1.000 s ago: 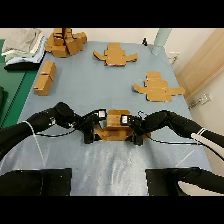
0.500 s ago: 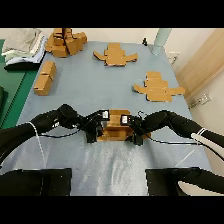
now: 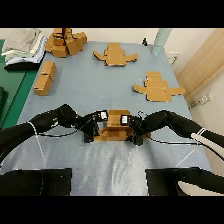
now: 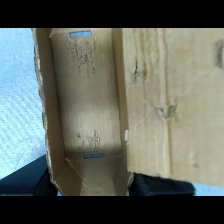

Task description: Fold the box.

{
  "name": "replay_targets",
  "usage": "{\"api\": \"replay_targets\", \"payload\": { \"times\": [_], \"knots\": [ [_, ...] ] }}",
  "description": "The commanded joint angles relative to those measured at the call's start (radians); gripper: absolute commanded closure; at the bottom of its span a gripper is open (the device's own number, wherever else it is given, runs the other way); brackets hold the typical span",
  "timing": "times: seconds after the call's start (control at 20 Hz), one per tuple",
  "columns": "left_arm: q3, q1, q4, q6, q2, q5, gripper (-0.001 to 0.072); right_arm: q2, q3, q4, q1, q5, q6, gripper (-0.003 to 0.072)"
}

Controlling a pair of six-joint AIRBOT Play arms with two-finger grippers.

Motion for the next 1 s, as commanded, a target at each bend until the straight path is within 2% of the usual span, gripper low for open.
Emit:
{"api": "replay_targets", "payload": {
  "times": [0.0, 0.05, 0.1, 0.25, 0.5, 0.55, 0.6, 0.65, 0.95],
  "knots": [
    [0.001, 0.011, 0.051, -0.036, 0.02, -0.003, 0.0379, -0.001, 0.0, 0.0, 0.001, 0.0, 0.0, 0.0212],
    [0.001, 0.006, 0.024, -0.036, 0.026, -0.01, 0.019, -0.001, 0.0, 0.0, 0.001, 0.0, 0.0, 0.0212],
    [0.001, 0.006, -0.008, -0.035, 0.027, -0.026, 0.0157, -0.001, 0.0, 0.0, 0.001, 0.0, 0.0, 0.0212],
    [0.001, -0.017, -0.029, -0.027, 0.027, -0.061, 0.0165, -0.001, 0.0, 0.0, 0.001, 0.0, 0.0, 0.0212],
    [0.001, -0.056, -0.1, -0.024, 0.025, -0.039, 0.0166, -0.001, 0.0, 0.0, 0.001, 0.0, 0.0, 0.0212],
    [0.001, -0.056, -0.109, -0.024, 0.024, -0.029, 0.0209, -0.001, 0.0, 0.0, 0.001, 0.0, 0.0, 0.0212],
    [0.001, -0.056, -0.11, -0.023, 0.025, -0.022, 0.0325, -0.001, 0.0, 0.0, 0.001, 0.0, 0.0, 0.0212],
    [0.001, -0.057, -0.11, -0.023, 0.024, -0.023, 0.0363, -0.001, 0.0, 0.0, 0.001, 0.0, 0.0, 0.0212],
    [0.001, -0.062, -0.139, 0.003, 0.024, 0.021, 0.0365, -0.001, 0.0, 0.0, 0.001, 0.0, 0.0, 0.0212]
  ]
}}
